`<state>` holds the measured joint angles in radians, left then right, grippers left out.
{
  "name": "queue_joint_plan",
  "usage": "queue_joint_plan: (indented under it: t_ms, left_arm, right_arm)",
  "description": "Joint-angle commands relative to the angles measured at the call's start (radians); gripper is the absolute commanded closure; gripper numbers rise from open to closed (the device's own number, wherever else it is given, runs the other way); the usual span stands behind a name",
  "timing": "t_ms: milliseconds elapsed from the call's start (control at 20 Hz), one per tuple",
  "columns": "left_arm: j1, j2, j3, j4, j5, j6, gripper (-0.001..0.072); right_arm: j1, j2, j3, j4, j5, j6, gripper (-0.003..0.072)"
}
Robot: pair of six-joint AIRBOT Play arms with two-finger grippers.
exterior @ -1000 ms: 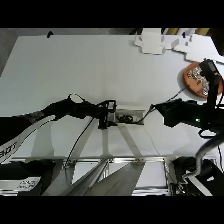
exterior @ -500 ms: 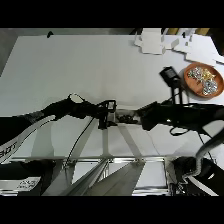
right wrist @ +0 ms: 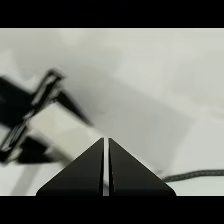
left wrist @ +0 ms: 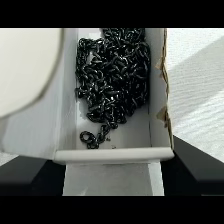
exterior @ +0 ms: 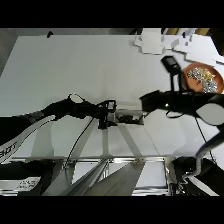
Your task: Fold the box and place the chain.
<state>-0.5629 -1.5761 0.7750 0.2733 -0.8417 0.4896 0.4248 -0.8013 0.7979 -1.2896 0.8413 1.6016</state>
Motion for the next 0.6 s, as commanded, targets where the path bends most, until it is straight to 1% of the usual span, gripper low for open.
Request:
queue_joint_plan:
  t_ms: [0,100,250,300,350,400,550]
  left_arm:
    - [0.000,0.000,0.000,0.000,0.000,0.000,0.0556]
    - [0.000,0.000,0.000,0.000,0.000,0.000,0.0556]
    - [0.000,0.000,0.000,0.000,0.000,0.000,0.0556]
    - [0.000,0.000,0.000,0.000,0.000,0.000,0.0556]
    - [0.000,0.000,0.000,0.000,0.000,0.000,0.0556]
    - [0.000,0.000,0.000,0.000,0.000,0.000,0.0556]
    - [0.000,0.000,0.000,0.000,0.000,0.000,0.0556]
  right_arm:
    - [-0.164,-0.029,0.013,-0.140,0.063,0.022,0.0672]
    - [-0.246,-0.077,0.013,-0.195,0.119,0.022,0.0672]
    - [-0.324,-0.176,0.012,-0.200,0.151,0.022,0.0664]
    - [-0.332,-0.209,0.012,-0.199,0.151,0.025,0.0565]
    - [-0.332,-0.245,0.012,-0.199,0.150,0.025,0.0447]
    - [-0.331,-0.279,0.012,-0.198,0.150,0.025,0.0429]
    - [-0.331,-0.373,0.012,-0.195,0.145,0.026,0.0427]
